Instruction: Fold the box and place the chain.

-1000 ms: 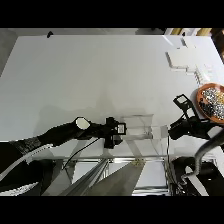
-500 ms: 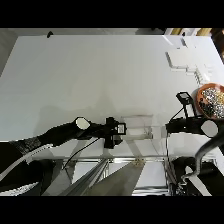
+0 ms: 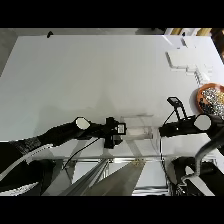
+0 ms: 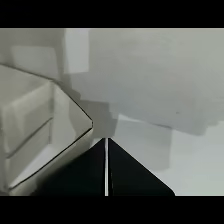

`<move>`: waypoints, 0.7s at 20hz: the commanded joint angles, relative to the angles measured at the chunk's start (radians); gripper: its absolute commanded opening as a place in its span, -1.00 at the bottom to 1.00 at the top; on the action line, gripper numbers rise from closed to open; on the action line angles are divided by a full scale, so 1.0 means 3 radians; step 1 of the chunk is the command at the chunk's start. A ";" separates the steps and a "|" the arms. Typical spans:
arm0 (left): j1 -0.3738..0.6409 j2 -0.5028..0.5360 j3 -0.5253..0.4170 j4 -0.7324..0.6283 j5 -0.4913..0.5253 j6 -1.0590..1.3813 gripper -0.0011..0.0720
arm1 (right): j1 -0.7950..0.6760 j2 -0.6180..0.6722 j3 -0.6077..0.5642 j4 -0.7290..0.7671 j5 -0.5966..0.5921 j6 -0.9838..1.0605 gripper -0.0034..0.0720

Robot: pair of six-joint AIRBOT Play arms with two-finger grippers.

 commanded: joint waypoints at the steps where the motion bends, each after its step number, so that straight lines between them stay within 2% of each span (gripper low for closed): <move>1: -0.0003 0.0003 -0.0001 0.0000 -0.0001 0.0001 -0.41 | 0.0000 0.0006 0.0000 0.0446 0.0121 -0.0219 -0.85; 3: -0.0003 0.0003 -0.0001 0.0001 0.0000 0.0001 -0.41 | 0.0000 0.0107 0.0000 0.0539 0.0134 -0.0266 -0.78; 4: -0.0003 0.0003 -0.0001 0.0000 0.0001 0.0001 -0.41 | 0.0000 0.0169 0.0000 0.0565 0.0140 -0.0266 -0.60; 6: -0.0003 0.0003 -0.0001 0.0001 0.0000 0.0001 -0.41 | 0.0000 0.0303 0.0000 0.0605 0.0154 -0.0266 -0.43; 10: -0.0003 0.0003 -0.0001 0.0000 0.0000 0.0001 -0.41 | 0.0000 0.0526 0.0000 0.0711 0.0183 -0.0263 -0.42; 14: -0.0003 0.0003 -0.0001 0.0001 0.0000 0.0001 -0.41 | 0.0004 0.0529 -0.0003 0.0835 0.0243 -0.0266 -0.35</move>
